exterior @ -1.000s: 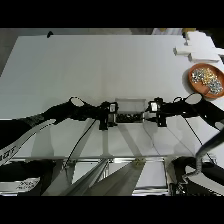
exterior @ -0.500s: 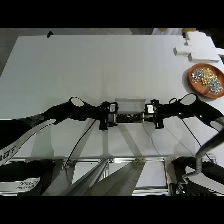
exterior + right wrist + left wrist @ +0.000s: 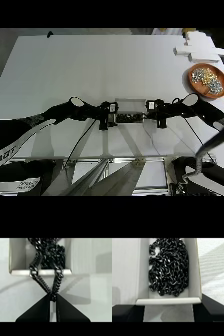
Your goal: Fold the box and place the chain.
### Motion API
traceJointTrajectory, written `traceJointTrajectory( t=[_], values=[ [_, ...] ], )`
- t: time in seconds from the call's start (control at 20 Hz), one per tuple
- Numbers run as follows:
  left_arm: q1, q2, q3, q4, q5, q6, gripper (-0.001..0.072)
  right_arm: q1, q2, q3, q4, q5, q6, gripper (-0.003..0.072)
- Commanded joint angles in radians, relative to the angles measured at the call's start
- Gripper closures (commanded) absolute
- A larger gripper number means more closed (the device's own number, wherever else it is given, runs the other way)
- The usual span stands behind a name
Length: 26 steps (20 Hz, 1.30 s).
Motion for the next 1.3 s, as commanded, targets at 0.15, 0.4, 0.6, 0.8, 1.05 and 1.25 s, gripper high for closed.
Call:
traceJointTrajectory(
  t=[0.15,0.4,0.6,0.8,1.05,1.25],
  values=[
    [0.000,0.000,0.000,0.000,0.000,0.000,0.0638,-0.018,0.187,0.000,-0.077,0.035,0.155,0.0668],
    [0.000,0.000,0.000,0.000,0.000,0.000,0.0638,-0.016,0.381,0.000,0.175,0.077,0.241,0.0668],
    [0.000,0.000,0.000,0.000,0.000,0.000,0.0638,0.090,0.395,0.001,0.486,0.039,0.239,0.0669],
    [0.000,0.000,0.000,0.000,0.000,0.000,0.0638,0.282,0.350,0.001,0.499,-0.111,0.240,0.0669],
    [0.000,0.000,0.000,0.000,0.000,0.000,0.0638,0.412,0.214,0.001,0.501,-0.235,0.276,0.0668],
    [0.000,0.000,0.000,0.000,0.000,0.000,0.0638,0.412,0.179,0.001,0.462,-0.288,0.340,0.0625]
  ],
)
